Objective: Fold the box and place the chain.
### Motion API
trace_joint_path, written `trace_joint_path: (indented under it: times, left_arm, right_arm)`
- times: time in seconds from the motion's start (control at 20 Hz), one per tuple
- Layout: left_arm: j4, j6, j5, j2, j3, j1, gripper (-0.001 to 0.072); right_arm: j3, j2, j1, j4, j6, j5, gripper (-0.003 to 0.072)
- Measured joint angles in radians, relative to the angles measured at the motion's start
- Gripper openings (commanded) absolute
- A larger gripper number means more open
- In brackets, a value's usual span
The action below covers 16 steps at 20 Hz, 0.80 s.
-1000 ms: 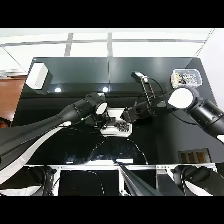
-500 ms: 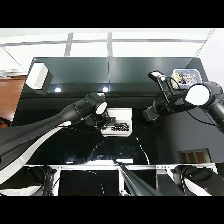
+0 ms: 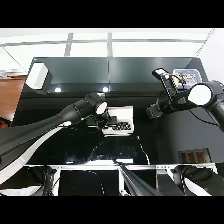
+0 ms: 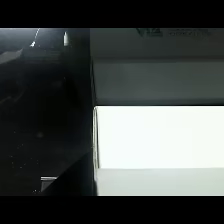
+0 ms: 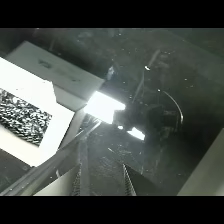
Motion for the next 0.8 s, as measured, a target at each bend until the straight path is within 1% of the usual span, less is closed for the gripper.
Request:
trace_joint_path:
  times: [0.35,0.4,0.45,0.5,0.55,0.6,0.65,0.8]
  left_arm:
    - [0.034,0.004,0.013,0.001,0.0,0.0,0.0032]
    - [0.037,0.009,0.014,0.001,0.0,0.0,0.0068]
    - [0.04,0.01,0.016,0.001,0.0,0.0,0.0216]
    - [0.042,0.013,0.019,0.002,0.0,0.0,0.0381]
    - [0.045,0.019,0.02,0.005,0.0,0.0,0.0572]
    - [0.047,0.032,0.019,0.011,0.001,0.0,0.0677]
    - [0.051,0.051,0.02,0.024,0.002,0.0,0.0702]
    - [0.1,0.098,0.016,0.094,0.002,0.0,0.0701]
  right_arm:
    - [0.0,0.0,0.0,-0.002,0.025,-0.018,0.0322]
    - [0.0,0.0,0.0,-0.002,0.037,-0.019,0.0322]
    - [0.0,0.0,0.0,-0.002,0.047,-0.021,0.0322]
    - [0.0,0.0,0.0,-0.002,0.054,-0.022,0.0322]
    - [0.0,0.0,0.0,-0.002,0.06,-0.025,0.0322]
    - [0.0,0.0,0.0,-0.002,0.067,-0.025,0.0322]
    - [0.0,0.0,0.0,-0.001,0.074,-0.025,0.0322]
    - [0.0,0.0,0.0,0.014,0.086,-0.027,0.0322]
